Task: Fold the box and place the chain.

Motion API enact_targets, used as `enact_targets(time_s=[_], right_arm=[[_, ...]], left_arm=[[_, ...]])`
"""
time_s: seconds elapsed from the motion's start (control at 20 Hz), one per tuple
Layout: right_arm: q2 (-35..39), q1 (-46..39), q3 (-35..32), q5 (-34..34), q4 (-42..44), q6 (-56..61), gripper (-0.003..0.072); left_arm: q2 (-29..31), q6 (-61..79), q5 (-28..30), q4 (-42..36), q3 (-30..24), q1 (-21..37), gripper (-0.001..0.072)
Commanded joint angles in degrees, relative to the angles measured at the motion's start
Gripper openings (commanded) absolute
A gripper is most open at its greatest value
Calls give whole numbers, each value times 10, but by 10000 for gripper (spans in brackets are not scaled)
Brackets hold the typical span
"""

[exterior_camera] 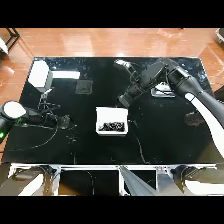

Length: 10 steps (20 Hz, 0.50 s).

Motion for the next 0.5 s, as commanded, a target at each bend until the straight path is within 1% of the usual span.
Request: enact_targets(time_s=[0.0,0.2,0.45], right_arm=[[-4,5,2,-94,26,-23,720],[-6,28,-9,-27,-36,-37,720],[-6,51,-8,-19,-46,-87,720]], left_arm=[[-24,4,-4,0,29,0,632],[-27,4,0,0,37,0,631],[-29,4,1,0,37,0,631]])
